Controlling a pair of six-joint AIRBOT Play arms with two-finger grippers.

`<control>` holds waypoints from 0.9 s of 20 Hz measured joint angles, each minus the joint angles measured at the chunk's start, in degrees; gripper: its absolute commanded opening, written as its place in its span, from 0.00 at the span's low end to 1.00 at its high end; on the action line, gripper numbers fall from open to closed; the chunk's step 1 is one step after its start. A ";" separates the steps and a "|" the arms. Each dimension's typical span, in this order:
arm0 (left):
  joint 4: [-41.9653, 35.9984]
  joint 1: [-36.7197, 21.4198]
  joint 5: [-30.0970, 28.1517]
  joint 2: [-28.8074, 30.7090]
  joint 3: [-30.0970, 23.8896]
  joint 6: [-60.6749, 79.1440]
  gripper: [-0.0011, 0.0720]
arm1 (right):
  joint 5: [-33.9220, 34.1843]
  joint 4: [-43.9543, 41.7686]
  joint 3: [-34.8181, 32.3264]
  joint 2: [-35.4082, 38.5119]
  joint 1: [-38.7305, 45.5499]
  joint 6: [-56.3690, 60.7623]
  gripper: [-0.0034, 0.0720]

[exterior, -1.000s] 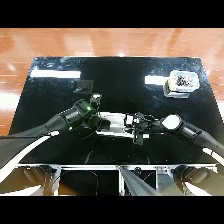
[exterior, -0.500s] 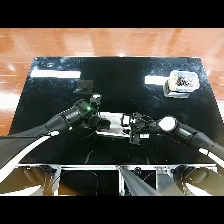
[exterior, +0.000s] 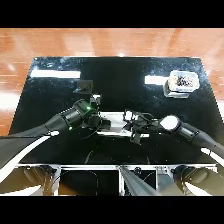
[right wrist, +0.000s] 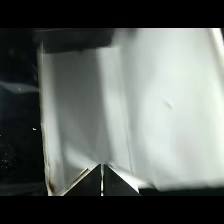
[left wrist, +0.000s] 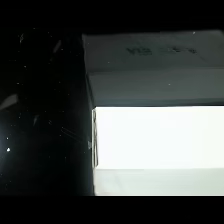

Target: Fold the box and place the chain.

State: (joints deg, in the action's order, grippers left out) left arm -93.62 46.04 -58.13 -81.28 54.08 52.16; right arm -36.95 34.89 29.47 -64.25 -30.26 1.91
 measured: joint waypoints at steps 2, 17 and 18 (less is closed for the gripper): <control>-0.07 0.00 -0.09 0.00 0.00 0.02 0.04 | -3.19 1.46 0.00 1.44 3.61 9.51 0.08; 0.35 0.02 0.02 0.00 0.00 0.09 0.04 | -26.18 21.55 -1.97 3.21 39.21 71.45 0.08; 0.35 0.02 0.00 0.00 0.00 0.09 0.04 | -25.92 21.55 -2.27 2.82 38.71 72.72 0.08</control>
